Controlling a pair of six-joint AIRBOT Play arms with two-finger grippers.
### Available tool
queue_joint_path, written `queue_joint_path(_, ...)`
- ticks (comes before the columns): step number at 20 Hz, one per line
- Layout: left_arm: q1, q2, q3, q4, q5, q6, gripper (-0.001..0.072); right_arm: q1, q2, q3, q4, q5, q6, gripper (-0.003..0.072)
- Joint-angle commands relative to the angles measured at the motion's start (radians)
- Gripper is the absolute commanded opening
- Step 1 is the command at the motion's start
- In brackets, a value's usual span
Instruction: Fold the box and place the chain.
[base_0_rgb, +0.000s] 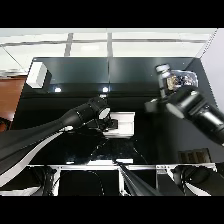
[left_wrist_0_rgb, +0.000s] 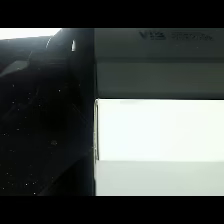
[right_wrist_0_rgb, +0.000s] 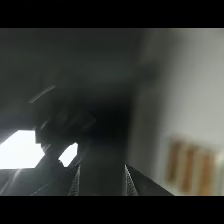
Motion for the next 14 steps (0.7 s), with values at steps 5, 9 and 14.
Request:
queue_joint_path(5,0.000,0.000,0.000,0.000,0.002,-0.001,0.0024,-0.530,-0.113,-0.034,0.101,-0.514,-0.040,0.0688)
queue_joint_path(9,0.000,0.000,0.000,0.000,0.002,-0.001,0.0024,-0.684,-0.393,0.277,0.232,-0.332,-0.095,0.0688)
queue_joint_path(14,0.000,0.000,0.000,0.000,-0.002,-0.001,0.0024,-0.749,-0.740,0.670,0.409,-0.057,-0.167,0.0688)
